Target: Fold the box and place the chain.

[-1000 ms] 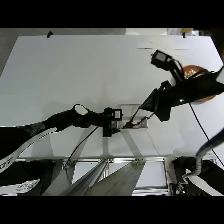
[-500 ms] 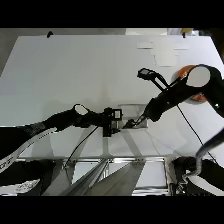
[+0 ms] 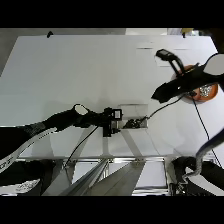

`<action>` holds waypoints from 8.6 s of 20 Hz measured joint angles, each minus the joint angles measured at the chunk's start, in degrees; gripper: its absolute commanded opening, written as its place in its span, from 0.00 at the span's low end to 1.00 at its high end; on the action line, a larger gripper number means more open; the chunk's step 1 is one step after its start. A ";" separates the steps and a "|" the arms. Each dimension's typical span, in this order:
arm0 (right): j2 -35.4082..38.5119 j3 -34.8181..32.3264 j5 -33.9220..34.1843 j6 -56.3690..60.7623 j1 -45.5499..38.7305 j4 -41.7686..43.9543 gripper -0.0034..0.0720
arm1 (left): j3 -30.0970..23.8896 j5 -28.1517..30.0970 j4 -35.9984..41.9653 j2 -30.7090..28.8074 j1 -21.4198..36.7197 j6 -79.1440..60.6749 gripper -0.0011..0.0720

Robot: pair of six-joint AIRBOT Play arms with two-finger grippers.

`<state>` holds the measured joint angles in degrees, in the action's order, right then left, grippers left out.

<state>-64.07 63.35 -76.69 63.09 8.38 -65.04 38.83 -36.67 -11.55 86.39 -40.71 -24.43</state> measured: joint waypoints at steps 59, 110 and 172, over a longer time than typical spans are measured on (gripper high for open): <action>0.85 -15.58 17.59 20.63 -6.34 -22.29 0.32 | 0.00 0.00 0.00 0.00 0.00 -0.02 0.30; 14.86 -20.81 17.35 18.95 -6.34 -7.10 0.07 | 0.00 0.00 -0.02 0.00 0.00 -0.02 0.30; -9.44 -9.55 15.69 13.16 -4.72 -15.15 0.46 | 0.00 0.00 0.00 0.00 0.00 -0.02 0.30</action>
<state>-73.52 53.80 -60.99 76.25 3.66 -80.18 38.83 -36.67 -11.55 86.39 -40.71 -24.45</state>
